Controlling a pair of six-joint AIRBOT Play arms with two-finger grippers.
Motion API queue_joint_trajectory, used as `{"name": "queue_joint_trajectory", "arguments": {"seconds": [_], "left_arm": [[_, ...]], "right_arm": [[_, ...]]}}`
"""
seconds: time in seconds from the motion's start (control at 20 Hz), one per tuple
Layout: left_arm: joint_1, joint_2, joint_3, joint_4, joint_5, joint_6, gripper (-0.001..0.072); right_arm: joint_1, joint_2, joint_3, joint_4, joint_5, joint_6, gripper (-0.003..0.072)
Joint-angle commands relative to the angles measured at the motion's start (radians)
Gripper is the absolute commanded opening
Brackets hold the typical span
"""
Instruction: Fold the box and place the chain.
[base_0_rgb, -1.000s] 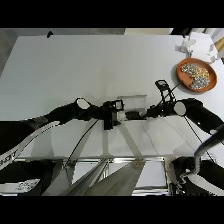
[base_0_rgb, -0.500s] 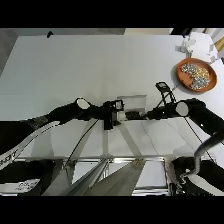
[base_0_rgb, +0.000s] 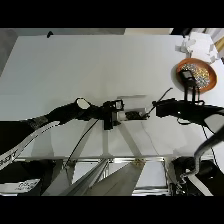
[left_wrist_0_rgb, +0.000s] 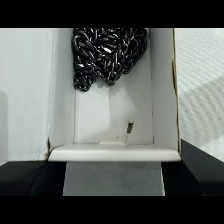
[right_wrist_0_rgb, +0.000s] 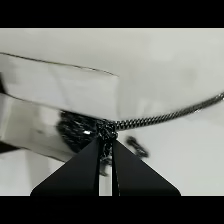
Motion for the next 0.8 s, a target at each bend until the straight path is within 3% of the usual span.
{"name": "queue_joint_trajectory", "arguments": {"seconds": [0.0, 0.25, 0.4, 0.75], "left_arm": [[0.000, 0.001, 0.000, 0.000, 0.000, 0.000, 0.0253], [0.000, 0.001, 0.000, 0.000, 0.000, 0.000, 0.0253], [0.000, 0.001, 0.000, 0.000, 0.000, 0.000, 0.0253], [0.000, 0.001, 0.000, 0.000, 0.000, 0.000, 0.0253]], "right_arm": [[0.000, 0.133, 0.013, 0.142, -0.018, -0.005, 0.0018], [0.000, 0.136, 0.013, 0.362, -0.031, -0.142, 0.0018], [0.000, 0.092, 0.013, 0.406, -0.030, -0.204, 0.0018], [0.005, -0.190, 0.013, 0.398, 0.018, -0.328, 0.0019]]}}
